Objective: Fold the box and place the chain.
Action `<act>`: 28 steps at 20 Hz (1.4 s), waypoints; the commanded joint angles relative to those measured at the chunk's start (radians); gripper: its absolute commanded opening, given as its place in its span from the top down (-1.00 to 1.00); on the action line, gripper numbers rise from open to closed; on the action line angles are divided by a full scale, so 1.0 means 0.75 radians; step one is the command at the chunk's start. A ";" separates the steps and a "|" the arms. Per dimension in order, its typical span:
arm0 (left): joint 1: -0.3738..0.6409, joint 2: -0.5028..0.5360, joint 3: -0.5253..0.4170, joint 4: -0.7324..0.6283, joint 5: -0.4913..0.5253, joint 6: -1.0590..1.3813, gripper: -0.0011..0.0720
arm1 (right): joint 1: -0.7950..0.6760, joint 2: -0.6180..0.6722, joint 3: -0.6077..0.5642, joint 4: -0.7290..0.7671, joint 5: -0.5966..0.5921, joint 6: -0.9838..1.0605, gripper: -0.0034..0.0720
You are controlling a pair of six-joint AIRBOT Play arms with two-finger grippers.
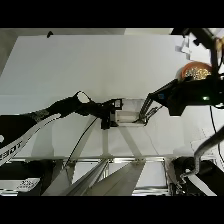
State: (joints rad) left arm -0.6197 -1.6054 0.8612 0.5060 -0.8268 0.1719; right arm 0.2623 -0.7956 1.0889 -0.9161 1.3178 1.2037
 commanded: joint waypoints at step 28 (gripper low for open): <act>0.002 0.001 0.001 0.000 0.000 0.001 0.95 | 0.256 -0.451 -0.557 0.042 -0.675 -0.101 0.29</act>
State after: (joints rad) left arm -0.6197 -1.6054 0.8612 0.5060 -0.8272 0.1715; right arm 0.4500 -1.1240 0.6712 -0.8822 0.8093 1.1278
